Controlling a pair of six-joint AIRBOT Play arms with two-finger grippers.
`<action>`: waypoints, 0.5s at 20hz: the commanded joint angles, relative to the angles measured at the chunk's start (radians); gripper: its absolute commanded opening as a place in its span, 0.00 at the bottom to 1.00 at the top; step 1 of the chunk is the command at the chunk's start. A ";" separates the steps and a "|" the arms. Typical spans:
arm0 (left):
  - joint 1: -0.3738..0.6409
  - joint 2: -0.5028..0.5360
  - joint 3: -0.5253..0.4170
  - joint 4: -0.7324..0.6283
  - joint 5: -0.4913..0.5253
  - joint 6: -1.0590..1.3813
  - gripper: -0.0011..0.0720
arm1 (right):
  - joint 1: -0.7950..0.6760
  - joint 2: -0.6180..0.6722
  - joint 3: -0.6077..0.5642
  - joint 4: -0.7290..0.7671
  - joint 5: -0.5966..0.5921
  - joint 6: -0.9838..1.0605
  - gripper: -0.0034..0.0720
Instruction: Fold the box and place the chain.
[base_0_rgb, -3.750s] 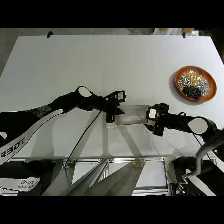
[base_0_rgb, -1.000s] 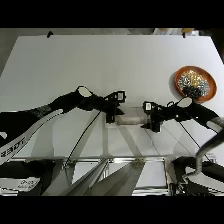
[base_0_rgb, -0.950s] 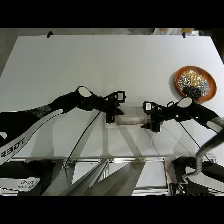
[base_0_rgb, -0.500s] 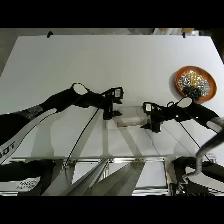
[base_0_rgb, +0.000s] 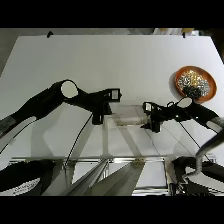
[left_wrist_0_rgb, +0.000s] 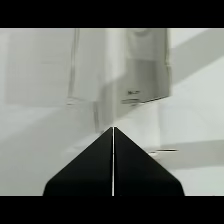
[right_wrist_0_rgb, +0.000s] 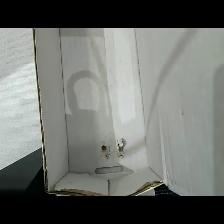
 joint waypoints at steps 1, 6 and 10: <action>-0.085 0.016 0.000 0.013 0.086 -0.051 0.02 | 0.000 0.000 0.000 0.000 0.000 0.000 0.52; -0.122 -0.029 0.000 -0.097 0.452 -0.053 0.02 | 0.000 0.000 0.000 0.000 0.000 0.000 0.52; -0.102 -0.137 0.000 -0.100 0.473 -0.122 0.02 | 0.000 0.000 0.000 0.000 0.000 0.000 0.52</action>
